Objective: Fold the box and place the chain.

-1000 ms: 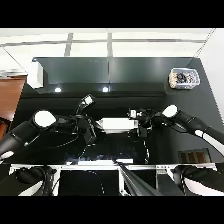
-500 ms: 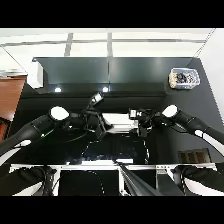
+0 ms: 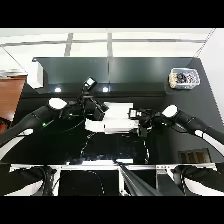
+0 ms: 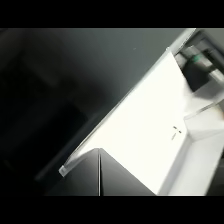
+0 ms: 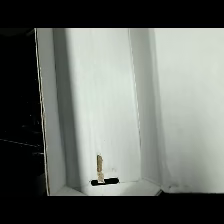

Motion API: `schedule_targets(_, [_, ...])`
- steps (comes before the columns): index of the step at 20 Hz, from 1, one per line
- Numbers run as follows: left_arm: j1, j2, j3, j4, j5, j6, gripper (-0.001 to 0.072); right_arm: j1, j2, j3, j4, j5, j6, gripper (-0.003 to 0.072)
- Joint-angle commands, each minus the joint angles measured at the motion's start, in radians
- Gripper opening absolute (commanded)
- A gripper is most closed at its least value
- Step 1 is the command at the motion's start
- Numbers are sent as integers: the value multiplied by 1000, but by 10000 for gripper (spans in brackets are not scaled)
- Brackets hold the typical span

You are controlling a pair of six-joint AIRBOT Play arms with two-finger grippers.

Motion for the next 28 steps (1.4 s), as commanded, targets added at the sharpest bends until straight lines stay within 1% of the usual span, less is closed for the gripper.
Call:
schedule_targets(1, [4,-67,16,13,4,0,25,1,0,1,0,1,1,443])
schedule_targets(2, [5,-83,24,14,-27,0,25,1,0,1,0,1,1,443])
schedule_targets(4, [5,-124,45,31,-132,-3,24,1,0,1,0,1,1,443])
schedule_targets(6, [4,-168,66,93,-199,-60,25,1,0,1,0,1,1,443])
schedule_targets(7, [2,-185,77,114,-218,-65,24,1,0,1,0,1,1,443])
schedule_targets(10, [11,-186,119,130,-191,-65,24,1,0,1,0,1,1,443])
schedule_targets(12, [42,-185,172,156,-250,-82,24,1,0,1,0,1,1,443])
schedule_targets(13, [63,-176,196,196,-283,-115,23,1,0,1,0,1,1,443])
schedule_targets(14, [85,-153,209,252,-292,-163,23,1,0,1,0,1,1,443])
schedule_targets(17, [171,-35,209,431,-309,-299,23,1,0,1,0,1,1,443])
schedule_targets(19, [236,53,176,452,-332,-315,23,1,0,1,0,1,1,442])
schedule_targets(21, [277,139,97,441,-343,-284,23,1,0,1,0,1,1,443])
schedule_targets(24, [281,269,-80,220,-335,-84,24,1,0,1,0,1,1,443])
schedule_targets(26, [280,284,-156,203,-341,41,33,1,0,1,0,1,1,443])
schedule_targets(27, [278,279,-178,212,-339,114,228,1,0,1,0,1,1,443])
schedule_targets(28, [272,270,-195,222,-328,191,688,1,0,1,0,1,1,443])
